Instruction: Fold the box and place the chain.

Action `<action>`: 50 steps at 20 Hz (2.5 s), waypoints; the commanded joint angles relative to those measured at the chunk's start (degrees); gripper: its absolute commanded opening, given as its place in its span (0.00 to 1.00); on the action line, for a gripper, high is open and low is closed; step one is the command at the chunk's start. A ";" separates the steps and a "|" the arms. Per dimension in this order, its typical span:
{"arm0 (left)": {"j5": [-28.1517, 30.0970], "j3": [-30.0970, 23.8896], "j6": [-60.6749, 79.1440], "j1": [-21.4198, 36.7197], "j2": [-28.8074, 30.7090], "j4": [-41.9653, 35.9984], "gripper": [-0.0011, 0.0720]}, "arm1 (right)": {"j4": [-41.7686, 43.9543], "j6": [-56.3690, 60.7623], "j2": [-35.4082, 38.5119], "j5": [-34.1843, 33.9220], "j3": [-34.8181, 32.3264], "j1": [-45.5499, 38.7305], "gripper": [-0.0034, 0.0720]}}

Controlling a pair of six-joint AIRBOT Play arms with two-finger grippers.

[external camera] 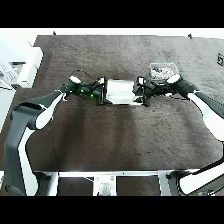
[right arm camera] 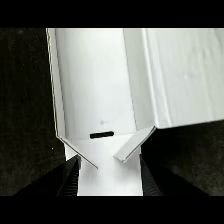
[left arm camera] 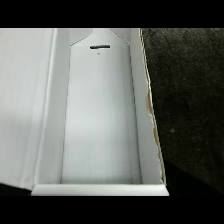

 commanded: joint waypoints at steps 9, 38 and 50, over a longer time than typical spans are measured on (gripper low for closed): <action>-0.02 0.02 0.02 0.02 0.02 0.00 0.67 | 7.80 -5.09 -2.01 -1.88 0.24 3.98 0.40; 0.02 0.02 0.04 0.02 0.02 -0.02 0.67 | -6.25 0.68 0.39 -1.22 1.84 0.44 0.21; 0.07 0.02 0.07 0.02 0.02 -0.02 0.67 | -5.49 36.04 10.60 0.79 1.62 -9.90 0.07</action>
